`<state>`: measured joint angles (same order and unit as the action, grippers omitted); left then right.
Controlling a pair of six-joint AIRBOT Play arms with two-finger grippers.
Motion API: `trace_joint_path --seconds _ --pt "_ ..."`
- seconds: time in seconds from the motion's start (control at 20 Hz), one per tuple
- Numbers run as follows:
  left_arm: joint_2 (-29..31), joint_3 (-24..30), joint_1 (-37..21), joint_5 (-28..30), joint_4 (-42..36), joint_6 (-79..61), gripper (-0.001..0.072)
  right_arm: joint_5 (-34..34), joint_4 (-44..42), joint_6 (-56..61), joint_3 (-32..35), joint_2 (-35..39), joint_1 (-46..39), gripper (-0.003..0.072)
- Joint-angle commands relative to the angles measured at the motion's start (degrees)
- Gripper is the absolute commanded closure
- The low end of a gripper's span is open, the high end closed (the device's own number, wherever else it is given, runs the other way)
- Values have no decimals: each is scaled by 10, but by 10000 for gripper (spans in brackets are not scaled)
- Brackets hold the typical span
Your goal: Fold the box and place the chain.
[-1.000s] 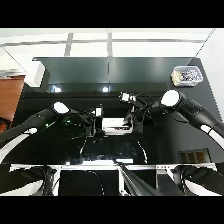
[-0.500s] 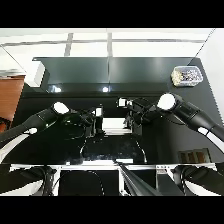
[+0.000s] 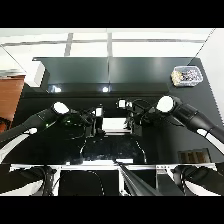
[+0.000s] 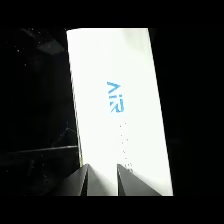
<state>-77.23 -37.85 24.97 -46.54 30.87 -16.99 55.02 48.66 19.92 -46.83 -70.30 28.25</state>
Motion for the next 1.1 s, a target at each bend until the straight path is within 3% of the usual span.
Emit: trace_joint_path --seconds 0.0,0.2,0.25,0.4,0.55,0.85,1.05 --pt "0 0 0 0 0 0 323 4 -11 52 -15 21 -4 477" --pt "0 0 0 0 0 0 323 47 -74 235 -5 43 -40 500" --pt "0 0 0 0 0 0 323 44 -124 238 17 43 -42 684" --pt "0 0 0 0 0 0 323 18 -259 238 65 31 -42 674" --pt "0 0 0 0 0 0 323 12 -319 268 72 -8 -42 673" --pt "0 0 0 0 -1 0 322 -31 -263 332 72 -67 -42 673" --pt "0 0 0 0 -1 0 323 -14 -275 332 70 -66 -49 673"
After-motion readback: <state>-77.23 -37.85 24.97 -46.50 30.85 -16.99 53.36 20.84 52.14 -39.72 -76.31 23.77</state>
